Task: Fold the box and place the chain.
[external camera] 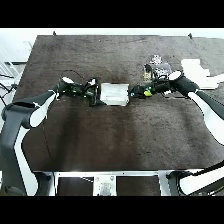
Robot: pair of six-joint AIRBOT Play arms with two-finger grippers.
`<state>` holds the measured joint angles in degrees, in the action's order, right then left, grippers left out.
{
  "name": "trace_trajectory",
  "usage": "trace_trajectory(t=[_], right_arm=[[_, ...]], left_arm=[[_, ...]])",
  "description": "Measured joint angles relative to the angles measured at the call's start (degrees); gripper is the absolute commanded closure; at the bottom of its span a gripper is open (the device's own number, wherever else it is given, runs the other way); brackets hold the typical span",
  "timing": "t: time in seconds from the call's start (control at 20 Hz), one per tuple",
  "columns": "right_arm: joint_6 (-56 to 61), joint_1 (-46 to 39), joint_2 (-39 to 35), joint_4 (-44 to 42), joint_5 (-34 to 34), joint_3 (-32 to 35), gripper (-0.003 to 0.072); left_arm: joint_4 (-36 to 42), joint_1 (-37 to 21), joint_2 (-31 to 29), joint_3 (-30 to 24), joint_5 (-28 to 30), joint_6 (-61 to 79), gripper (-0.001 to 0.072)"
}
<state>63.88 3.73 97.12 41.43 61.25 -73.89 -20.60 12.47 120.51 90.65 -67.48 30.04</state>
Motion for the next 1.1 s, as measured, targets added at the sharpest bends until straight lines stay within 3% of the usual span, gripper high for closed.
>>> trace_trajectory(t=[0.55, 1.1], right_arm=[[1.66, 3.23, -0.02, -0.17, -2.95, 0.00, 0.0259], [14.82, 8.66, 0.59, 14.95, -7.21, -3.69, 0.0254]], left_arm=[[0.02, 0.00, 0.00, 0.00, -0.02, 0.00, 0.0248], [0.02, 0.00, 0.00, 0.00, -0.02, -0.04, 0.0248]])
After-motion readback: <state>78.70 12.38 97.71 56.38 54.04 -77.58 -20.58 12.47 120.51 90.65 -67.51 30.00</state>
